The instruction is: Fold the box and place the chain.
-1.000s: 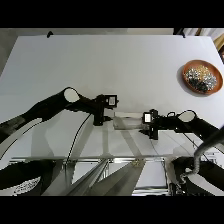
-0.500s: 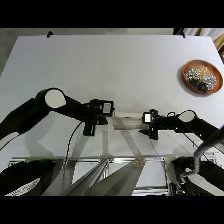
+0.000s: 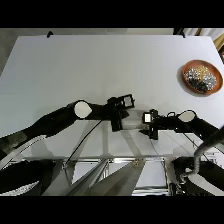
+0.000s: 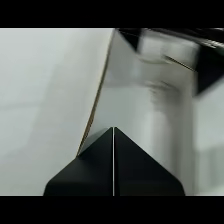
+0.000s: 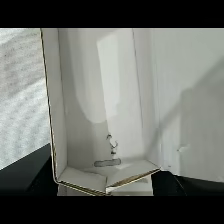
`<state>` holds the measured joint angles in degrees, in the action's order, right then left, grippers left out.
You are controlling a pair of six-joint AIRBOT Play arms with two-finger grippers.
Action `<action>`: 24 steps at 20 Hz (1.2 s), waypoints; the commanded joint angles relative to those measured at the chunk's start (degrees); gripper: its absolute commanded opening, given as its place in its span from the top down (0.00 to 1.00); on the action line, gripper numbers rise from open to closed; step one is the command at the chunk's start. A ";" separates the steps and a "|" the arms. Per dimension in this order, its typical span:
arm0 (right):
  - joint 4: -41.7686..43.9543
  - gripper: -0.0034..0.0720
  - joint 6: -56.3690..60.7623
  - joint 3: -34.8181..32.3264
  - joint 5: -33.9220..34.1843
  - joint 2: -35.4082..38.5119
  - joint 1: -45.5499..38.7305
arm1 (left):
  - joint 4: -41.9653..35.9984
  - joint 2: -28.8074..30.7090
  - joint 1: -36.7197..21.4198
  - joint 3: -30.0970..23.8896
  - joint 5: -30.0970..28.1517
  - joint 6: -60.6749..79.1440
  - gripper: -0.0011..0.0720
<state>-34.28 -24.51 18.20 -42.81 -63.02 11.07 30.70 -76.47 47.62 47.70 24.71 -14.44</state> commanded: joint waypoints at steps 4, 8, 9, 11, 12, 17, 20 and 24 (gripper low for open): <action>0.00 0.56 0.00 0.00 -0.02 0.04 0.00 | -10.80 -6.58 0.15 0.07 -13.31 -0.96 0.98; 0.00 0.56 0.00 0.00 -0.02 0.04 0.00 | -10.75 -9.81 0.20 0.04 -10.23 -1.05 0.98; 0.00 0.56 0.00 0.00 -0.02 0.04 0.00 | -10.75 -10.12 0.20 0.07 -9.84 -1.05 0.98; 0.00 0.56 0.00 0.02 -0.02 0.04 0.00 | -10.56 -10.23 0.20 0.07 -9.44 -1.05 0.98; 0.00 0.56 0.00 0.00 0.00 0.04 0.00 | -10.56 -10.16 0.20 0.07 -9.44 -1.05 0.98; 0.00 0.56 0.00 0.02 -0.02 0.04 0.00 | -8.13 -6.01 -0.57 0.04 -8.90 -1.05 0.98; 0.00 0.56 0.00 0.02 0.00 0.04 0.00 | -2.25 -0.17 -3.06 0.07 -3.54 -1.25 0.98; 0.00 0.56 0.00 0.00 0.00 0.04 0.00 | 11.15 7.34 -7.43 0.04 7.17 -6.58 0.98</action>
